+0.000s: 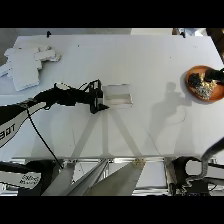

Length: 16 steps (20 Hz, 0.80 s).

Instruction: Fold the box and place the chain.

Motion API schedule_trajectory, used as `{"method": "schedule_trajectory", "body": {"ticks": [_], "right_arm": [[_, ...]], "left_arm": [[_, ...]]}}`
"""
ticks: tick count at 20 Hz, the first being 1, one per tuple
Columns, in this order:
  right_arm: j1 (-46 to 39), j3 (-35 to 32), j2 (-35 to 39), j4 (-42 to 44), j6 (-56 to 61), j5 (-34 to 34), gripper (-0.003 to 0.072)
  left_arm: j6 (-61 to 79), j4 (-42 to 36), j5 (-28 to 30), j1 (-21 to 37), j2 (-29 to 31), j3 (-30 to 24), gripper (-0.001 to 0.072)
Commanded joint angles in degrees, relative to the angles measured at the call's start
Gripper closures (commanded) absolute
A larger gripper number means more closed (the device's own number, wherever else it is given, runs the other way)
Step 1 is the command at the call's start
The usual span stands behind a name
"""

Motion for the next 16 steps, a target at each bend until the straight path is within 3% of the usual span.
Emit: {"method": "schedule_trajectory", "body": {"ticks": [1,9,10,14,15,16], "right_arm": [[-1.27,0.02,-7.15,-1.25,-0.42,-3.52,0.009],[-0.22,0.0,-12.44,-2.54,3.3,-5.51,0.0094],[-0.22,0.0,-12.46,-3.08,3.76,-5.51,0.0126],[-0.11,0.0,-12.44,-3.67,4.74,-4.33,0.0388],[0.02,0.0,-12.44,-4.02,4.72,-3.69,0.0475],[0.28,0.0,-12.44,-4.74,4.31,-2.84,0.0616]], "left_arm": [[0.02,0.02,0.04,0.02,0.0,0.04,0.0186],[0.02,0.02,0.02,0.02,0.0,0.04,0.0186],[0.02,0.02,0.02,0.02,0.0,0.04,0.0186],[0.02,0.02,0.04,0.02,0.0,0.04,0.0186],[0.02,0.02,0.02,0.02,0.0,0.04,0.0186],[0.02,0.02,0.02,0.02,0.0,0.04,0.0186]]}}
